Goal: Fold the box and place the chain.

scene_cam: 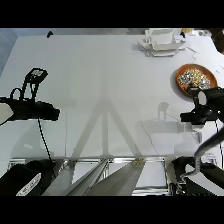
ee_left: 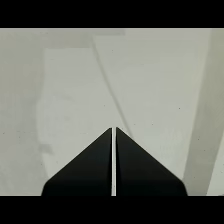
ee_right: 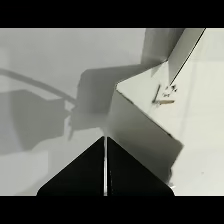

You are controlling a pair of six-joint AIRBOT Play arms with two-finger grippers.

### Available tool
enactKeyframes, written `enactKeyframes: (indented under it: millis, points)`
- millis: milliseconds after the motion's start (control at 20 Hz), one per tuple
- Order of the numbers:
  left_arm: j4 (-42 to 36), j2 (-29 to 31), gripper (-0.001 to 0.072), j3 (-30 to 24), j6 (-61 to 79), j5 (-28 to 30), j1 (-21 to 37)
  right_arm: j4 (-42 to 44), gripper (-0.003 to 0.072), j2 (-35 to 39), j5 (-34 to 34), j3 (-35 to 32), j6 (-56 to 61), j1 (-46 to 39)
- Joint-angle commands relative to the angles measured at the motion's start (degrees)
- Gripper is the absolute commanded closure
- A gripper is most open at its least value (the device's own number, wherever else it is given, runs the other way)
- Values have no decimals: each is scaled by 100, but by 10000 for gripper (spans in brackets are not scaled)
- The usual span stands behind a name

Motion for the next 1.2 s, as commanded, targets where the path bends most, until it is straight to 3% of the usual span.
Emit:
enactKeyframes:
  millis: [0,200,300,350,400,450,600,900,1000,1050,1150]
  points:
    - [0,4,682,2,2,2,4,-1231,671,-2,-356,37,-328,-151]
    - [0,4,682,2,2,2,4,-2295,667,4,-247,258,-302,-957]
    - [0,4,682,2,2,2,4,-2138,646,13,-295,280,-96,-1401]
    - [0,4,682,2,2,2,4,-2013,455,48,-409,280,-323,-1482]
    - [0,4,682,2,2,4,4,-2015,179,114,-551,280,-535,-1488]
    - [0,4,682,2,2,2,4,-2162,85,212,-719,291,-457,-1488]
    - [0,4,682,2,2,2,4,-2481,86,326,-970,369,-105,-1692]
    - [-2,4,682,2,2,2,4,-2411,93,-208,-909,374,92,-3117]
    - [0,4,682,2,2,0,4,-2455,129,-448,-907,374,68,-3364]
    - [0,4,682,2,2,2,4,-2540,182,-538,-949,374,81,-3412]
    - [0,4,682,2,2,2,4,-2848,189,-667,-1016,385,243,-3425]
